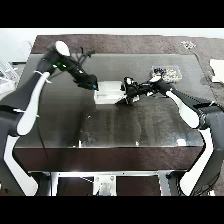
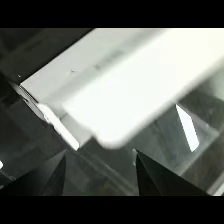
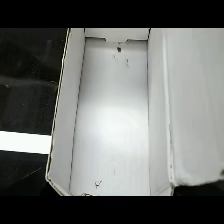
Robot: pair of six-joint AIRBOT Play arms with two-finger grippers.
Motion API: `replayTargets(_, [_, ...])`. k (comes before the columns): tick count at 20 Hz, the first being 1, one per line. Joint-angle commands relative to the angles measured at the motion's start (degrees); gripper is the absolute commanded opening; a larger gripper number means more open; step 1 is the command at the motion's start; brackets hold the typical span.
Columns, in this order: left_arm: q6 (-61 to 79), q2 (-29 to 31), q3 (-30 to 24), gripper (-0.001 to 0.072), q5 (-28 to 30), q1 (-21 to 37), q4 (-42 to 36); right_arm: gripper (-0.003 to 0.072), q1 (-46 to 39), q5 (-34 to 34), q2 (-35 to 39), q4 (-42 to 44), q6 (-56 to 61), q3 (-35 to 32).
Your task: Fold the box and place the chain.
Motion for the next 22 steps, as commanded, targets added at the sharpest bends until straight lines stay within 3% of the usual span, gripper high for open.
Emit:
replayTargets(1, [18.86,1.70,0.04,0.0487,-7.89,6.21,-5.29,0.0582,0.00,0.00,0.02,0.02,0.02,0.00])
replayTargets(4, [27.89,1.68,-2.95,0.0487,-1.79,8.83,-2.12,0.0582,0.00,0.00,0.02,0.02,0.00,0.00])
replayTargets(8, [51.01,1.68,-11.89,0.0483,6.10,8.92,-4.02,0.0582,0.00,0.00,0.02,0.02,0.02,0.00])
replayTargets(9, [53.53,1.68,-14.12,0.0370,7.98,8.92,-6.58,0.0582,0.00,0.00,0.02,0.02,0.02,0.00])
replayTargets(10, [56.54,1.68,-16.44,0.0324,9.81,8.96,-8.72,0.0582,0.00,0.00,0.02,0.02,0.02,0.00])
replayTargets(11, [59.45,1.68,-18.16,0.0579,11.08,8.96,-8.85,0.0582,0.00,0.00,0.02,0.00,0.02,0.00])
replayTargets(12, [60.78,1.68,-20.09,0.0720,13.64,8.96,-8.85,0.0582,0.00,0.00,0.02,0.02,0.02,0.00])
replayTargets(18, [80.30,1.68,-29.35,0.0720,22.08,9.31,-19.02,0.0582,0.02,0.00,0.02,0.02,0.02,0.00])
replayTargets(22, [89.70,0.24,-30.73,0.0720,23.98,9.31,-25.49,0.0582,0.00,0.00,0.02,0.02,0.02,0.00])
